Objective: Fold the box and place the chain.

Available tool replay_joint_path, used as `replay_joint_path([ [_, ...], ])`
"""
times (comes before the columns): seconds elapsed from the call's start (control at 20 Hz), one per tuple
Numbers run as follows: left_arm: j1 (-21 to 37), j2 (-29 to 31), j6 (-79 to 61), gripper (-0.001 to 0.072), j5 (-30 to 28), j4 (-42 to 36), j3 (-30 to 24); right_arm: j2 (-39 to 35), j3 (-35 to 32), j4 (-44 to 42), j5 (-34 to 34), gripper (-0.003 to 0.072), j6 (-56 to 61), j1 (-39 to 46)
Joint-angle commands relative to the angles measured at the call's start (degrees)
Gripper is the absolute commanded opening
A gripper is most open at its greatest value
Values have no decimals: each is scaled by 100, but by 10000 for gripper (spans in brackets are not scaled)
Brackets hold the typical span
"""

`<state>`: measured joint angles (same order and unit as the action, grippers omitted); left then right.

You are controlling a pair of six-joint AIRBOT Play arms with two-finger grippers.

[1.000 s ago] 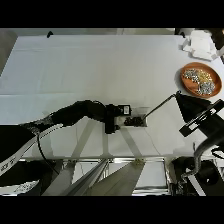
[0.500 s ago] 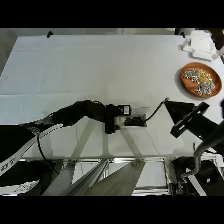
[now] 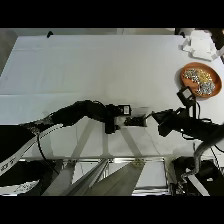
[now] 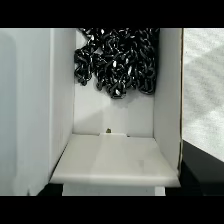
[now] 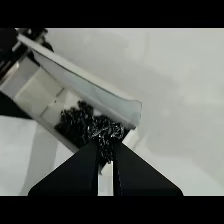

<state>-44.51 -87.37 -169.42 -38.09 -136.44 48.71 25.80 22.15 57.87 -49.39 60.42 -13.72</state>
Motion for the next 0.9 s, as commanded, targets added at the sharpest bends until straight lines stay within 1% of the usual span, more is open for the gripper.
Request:
replay_joint_path([
  [0.0,2,2,-2,336,0,2,0,647,-4,-9,-107,6,-111,-188],
  [0.1,2,2,-2,336,0,0,0,951,-4,-9,175,7,-105,-525],
  [0.25,2,2,-2,336,0,0,0,1338,-2,-15,857,7,-11,-1062],
  [0.5,2,2,-2,336,0,0,0,1840,-2,-26,1884,8,599,-1628],
  [0.65,2,2,-2,336,0,0,0,1974,-2,-22,2199,12,1196,-1674],
  [0.75,2,2,-2,336,0,0,0,2000,-2,-2,2240,82,1268,-1674],
  [0.85,2,2,-2,336,0,0,0,2002,-2,0,2243,84,1268,-1674],
])
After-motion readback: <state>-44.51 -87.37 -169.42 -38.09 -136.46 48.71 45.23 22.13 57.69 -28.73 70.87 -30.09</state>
